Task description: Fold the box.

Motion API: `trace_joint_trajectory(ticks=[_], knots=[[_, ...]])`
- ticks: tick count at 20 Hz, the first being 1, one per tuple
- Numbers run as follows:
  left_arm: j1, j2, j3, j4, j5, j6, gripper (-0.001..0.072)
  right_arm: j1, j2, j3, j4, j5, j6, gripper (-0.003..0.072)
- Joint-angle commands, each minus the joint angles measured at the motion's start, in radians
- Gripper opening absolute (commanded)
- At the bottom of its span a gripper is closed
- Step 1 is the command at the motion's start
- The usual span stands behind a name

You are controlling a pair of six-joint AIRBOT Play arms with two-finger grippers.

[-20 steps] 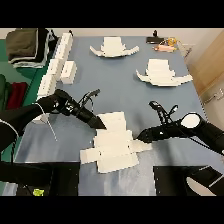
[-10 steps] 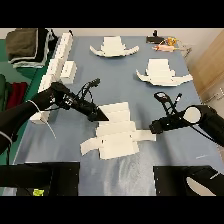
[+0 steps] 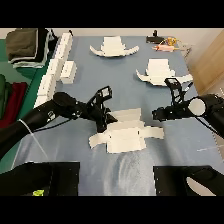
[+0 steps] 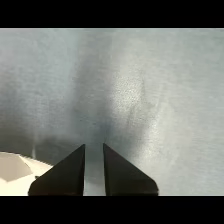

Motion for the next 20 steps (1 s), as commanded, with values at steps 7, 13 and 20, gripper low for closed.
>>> trace_joint_trajectory(ticks=[7,13,20], knots=[[-0.167,0.030,-0.108,0.002,0.263,0.108,0.0011,0.000,0.000,0.007,-0.011,-0.033,0.061,0.0181],[-0.167,0.029,-0.109,0.003,0.251,0.106,0.0014,0.000,0.001,0.007,-0.003,-0.032,0.061,0.0180],[-0.167,0.005,-0.118,0.005,0.151,0.056,0.0016,0.000,0.001,0.007,-0.003,-0.032,0.061,0.0181]])
